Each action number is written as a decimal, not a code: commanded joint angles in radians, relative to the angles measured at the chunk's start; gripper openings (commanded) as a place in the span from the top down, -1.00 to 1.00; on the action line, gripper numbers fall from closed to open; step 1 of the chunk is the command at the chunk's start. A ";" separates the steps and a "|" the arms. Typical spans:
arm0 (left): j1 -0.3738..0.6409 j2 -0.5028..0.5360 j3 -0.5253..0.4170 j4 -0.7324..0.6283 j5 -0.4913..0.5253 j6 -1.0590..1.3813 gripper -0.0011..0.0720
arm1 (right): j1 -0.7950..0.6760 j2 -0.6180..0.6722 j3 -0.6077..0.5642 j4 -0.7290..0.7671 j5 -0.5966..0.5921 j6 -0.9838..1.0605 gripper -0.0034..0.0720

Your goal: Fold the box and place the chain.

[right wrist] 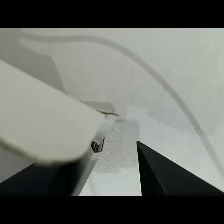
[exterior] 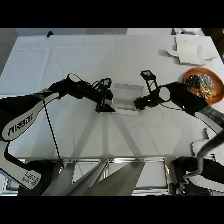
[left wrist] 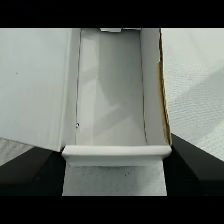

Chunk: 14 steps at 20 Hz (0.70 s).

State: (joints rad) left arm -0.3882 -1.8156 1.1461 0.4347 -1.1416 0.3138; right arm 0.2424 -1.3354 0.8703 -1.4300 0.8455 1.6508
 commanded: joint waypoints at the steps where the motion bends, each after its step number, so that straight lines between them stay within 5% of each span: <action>1: 0.000 0.000 0.000 0.000 0.000 0.000 0.59 | 0.006 -0.060 0.074 -0.035 0.137 0.118 -0.15; 10: 0.000 0.000 0.000 0.000 0.000 0.000 0.59 | 0.029 -0.092 0.111 -0.115 0.131 0.446 -0.15; 14: 0.000 0.000 0.000 0.000 0.000 0.000 0.59 | 0.069 -0.107 0.111 -0.115 0.090 0.487 0.03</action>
State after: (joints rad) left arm -0.3882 -1.8156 1.1461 0.4347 -1.1412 0.3138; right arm 0.2874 -1.4330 0.9787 -1.5341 0.9581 2.0880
